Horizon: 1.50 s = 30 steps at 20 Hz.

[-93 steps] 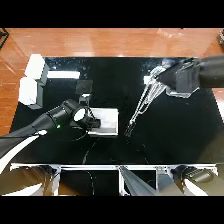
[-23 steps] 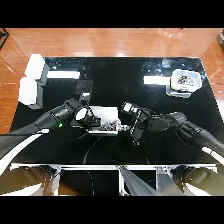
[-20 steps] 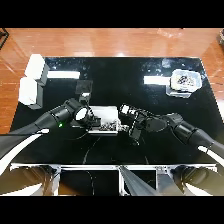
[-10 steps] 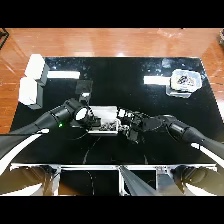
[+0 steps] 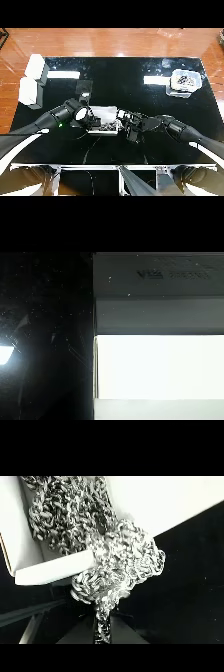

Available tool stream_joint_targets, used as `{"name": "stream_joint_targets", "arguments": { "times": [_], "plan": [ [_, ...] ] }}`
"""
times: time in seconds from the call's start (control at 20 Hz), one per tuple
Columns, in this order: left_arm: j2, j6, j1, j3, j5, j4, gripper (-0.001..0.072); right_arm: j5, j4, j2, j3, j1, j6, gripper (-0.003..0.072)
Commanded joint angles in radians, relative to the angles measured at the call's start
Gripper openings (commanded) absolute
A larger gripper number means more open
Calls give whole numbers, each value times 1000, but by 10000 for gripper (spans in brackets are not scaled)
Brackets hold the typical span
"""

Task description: Fold the box and place the chain.

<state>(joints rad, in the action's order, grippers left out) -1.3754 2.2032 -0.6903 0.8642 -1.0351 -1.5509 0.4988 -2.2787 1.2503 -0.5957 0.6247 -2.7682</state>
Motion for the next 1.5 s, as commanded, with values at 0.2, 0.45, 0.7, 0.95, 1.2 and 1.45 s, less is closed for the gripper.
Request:
{"name": "stream_joint_targets", "arguments": {
  "times": [0.2,0.45,0.7,0.95,1.2,1.45],
  "plan": [
    [0,0,0,0,2,0,18,30,13,-26,-19,-3,177,19],
    [0,0,0,0,2,0,18,160,13,-222,-117,-36,340,19],
    [0,0,0,0,6,0,18,248,-17,-330,-278,-72,554,19],
    [0,0,0,0,5,0,18,221,-194,-329,-369,-34,578,19],
    [0,-2,0,0,5,0,17,266,-219,-280,-376,-24,598,19],
    [0,-4,0,0,5,0,18,332,-137,-130,-376,14,599,66]
  ]
}}
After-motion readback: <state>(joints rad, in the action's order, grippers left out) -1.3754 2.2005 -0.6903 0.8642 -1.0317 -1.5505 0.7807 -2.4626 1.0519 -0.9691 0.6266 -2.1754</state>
